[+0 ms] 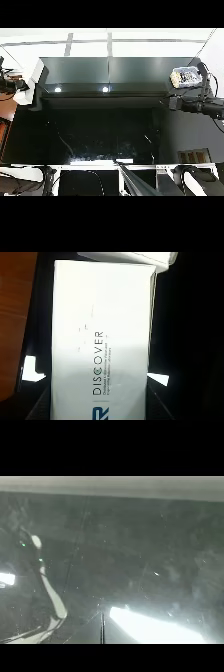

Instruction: Fold the box and place the chain.

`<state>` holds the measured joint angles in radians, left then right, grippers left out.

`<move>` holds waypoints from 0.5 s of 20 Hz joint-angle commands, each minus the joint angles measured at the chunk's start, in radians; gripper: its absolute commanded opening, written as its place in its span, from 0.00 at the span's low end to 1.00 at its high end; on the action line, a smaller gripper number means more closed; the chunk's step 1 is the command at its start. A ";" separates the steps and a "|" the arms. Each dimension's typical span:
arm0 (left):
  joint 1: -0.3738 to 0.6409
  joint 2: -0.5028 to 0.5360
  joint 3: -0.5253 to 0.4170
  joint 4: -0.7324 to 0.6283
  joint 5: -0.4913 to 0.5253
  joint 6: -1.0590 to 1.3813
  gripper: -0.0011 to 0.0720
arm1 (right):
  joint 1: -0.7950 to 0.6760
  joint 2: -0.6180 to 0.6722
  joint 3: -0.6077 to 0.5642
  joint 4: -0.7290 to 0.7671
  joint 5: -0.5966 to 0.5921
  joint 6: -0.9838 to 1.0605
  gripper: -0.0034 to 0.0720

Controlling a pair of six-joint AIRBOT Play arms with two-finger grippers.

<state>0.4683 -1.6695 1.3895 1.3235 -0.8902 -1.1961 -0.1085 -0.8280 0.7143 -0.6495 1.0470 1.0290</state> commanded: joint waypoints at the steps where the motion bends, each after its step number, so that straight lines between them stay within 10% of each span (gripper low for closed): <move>1: -0.020 -0.058 0.105 -0.050 -0.014 0.003 1.00 | 0.072 -0.009 0.001 0.001 -0.116 0.028 0.06; 6: -0.041 -0.018 0.379 -0.101 -0.332 -0.111 0.96 | 0.210 -0.093 0.002 -0.003 -0.382 0.051 0.06; 7: -0.041 0.017 0.374 -0.175 -0.361 -0.114 0.67 | 0.234 -0.117 0.001 -0.039 -0.404 0.043 0.06; 8: -0.047 0.059 0.356 -0.246 -0.402 -0.105 0.15 | 0.248 -0.140 0.001 -0.115 -0.413 0.025 0.06; 10: -0.088 0.165 0.262 -0.288 -0.435 -0.088 0.05 | 0.253 -0.190 0.001 -0.315 -0.424 0.026 0.06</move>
<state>0.4126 -1.6058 1.6875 1.1458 -1.2133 -1.2732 0.1101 -0.9585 0.7155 -0.7635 0.6960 1.0626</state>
